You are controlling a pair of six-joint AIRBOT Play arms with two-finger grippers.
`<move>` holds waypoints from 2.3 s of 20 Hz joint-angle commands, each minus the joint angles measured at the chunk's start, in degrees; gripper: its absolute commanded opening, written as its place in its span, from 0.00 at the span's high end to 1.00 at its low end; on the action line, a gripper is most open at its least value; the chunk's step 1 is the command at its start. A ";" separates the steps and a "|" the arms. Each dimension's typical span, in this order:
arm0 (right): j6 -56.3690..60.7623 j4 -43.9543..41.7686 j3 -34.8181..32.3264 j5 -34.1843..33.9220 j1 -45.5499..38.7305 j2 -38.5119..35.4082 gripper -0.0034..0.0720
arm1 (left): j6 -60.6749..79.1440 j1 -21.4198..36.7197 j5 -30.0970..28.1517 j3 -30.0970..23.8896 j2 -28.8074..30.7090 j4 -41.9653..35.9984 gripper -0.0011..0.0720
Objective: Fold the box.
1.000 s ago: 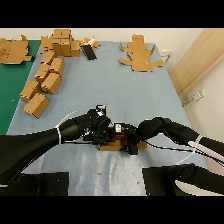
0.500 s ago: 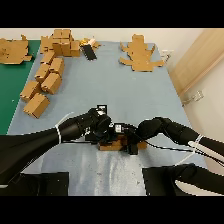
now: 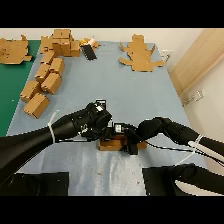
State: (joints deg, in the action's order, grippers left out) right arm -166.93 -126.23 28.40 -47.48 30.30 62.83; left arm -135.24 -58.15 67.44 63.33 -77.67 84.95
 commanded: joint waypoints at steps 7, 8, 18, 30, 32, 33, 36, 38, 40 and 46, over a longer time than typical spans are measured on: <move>0.00 0.00 0.02 0.02 0.02 0.00 0.38 | -0.87 0.04 8.00 0.24 2.78 3.89 0.45; 0.02 0.00 0.02 0.02 0.02 0.02 0.38 | -0.85 0.04 8.66 0.24 2.78 3.89 0.45; 0.00 0.00 0.02 0.02 0.02 0.00 0.38 | 12.83 3.52 12.94 -7.50 8.61 2.89 0.97; -5.20 -0.04 0.09 8.11 0.17 0.00 0.38 | 78.77 25.62 -17.94 -19.61 15.54 -18.86 0.97; -5.20 -0.04 0.09 9.60 0.15 0.00 0.38 | 85.07 22.62 -22.27 -21.49 15.65 -18.40 0.97; -5.20 -0.02 0.09 9.53 0.15 0.00 0.38 | 87.60 20.44 -26.23 -23.08 15.98 -18.01 0.97; -5.20 -0.04 0.09 8.66 0.17 0.00 0.38 | 91.14 16.00 -37.22 -27.41 17.59 -17.03 0.97; -5.20 0.00 0.09 7.08 0.15 0.00 0.38 | 91.17 15.74 -36.81 -28.74 18.86 -17.03 0.97; -5.20 -0.02 0.09 5.66 0.15 0.00 0.38 | 94.01 15.74 -33.38 -29.16 20.04 -16.94 0.97; -5.20 -0.02 0.09 0.76 0.15 -0.04 0.38 | 96.94 15.74 -31.95 -30.10 22.12 -20.74 0.97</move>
State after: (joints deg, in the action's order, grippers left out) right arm -172.13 -126.21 28.49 -43.68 30.39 62.85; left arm -40.36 -42.26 35.31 34.02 -56.27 65.47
